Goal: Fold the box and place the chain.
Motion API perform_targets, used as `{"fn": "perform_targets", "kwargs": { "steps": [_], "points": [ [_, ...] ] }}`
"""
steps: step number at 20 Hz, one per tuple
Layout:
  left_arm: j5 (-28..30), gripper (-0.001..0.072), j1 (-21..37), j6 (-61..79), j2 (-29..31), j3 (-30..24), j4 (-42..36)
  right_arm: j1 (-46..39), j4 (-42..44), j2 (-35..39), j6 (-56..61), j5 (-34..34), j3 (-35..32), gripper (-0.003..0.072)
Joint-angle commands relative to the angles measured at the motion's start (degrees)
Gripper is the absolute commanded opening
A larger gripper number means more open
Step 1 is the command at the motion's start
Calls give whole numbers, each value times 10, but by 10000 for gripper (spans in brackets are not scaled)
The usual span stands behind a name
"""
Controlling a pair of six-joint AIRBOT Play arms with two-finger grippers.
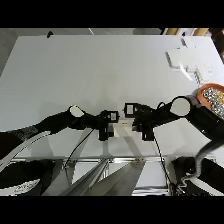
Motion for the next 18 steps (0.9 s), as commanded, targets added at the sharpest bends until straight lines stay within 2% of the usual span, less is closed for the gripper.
{"fn": "perform_targets", "kwargs": {
  "steps": [1, 8, 10, 12, 13, 14, 15, 18],
  "points": [
    [0, 344, 0, 0, 0, 0, 0, 24, -41, 9, -2, -14, -17, 188],
    [0, 344, 0, 0, 0, 0, 0, 25, -43, 25, 0, -82, -17, 187],
    [0, 344, 0, 0, 0, 0, 0, 25, -43, 44, 0, -98, -17, 163],
    [0, 344, 0, 0, 0, 0, 0, 25, -58, 48, 0, -105, -17, 106],
    [0, 344, 0, 0, 0, 0, 0, 25, -56, 48, 0, -102, -17, 111],
    [0, 344, 0, 0, 0, 0, 0, 25, -38, 48, 0, -89, -17, 152],
    [0, 344, 0, 0, 0, 0, 0, 26, -10, 48, -1, -71, -17, 241],
    [0, 344, 0, 0, 0, 0, 0, 54, 1, 48, -2, -44, -17, 280]
  ]
}}
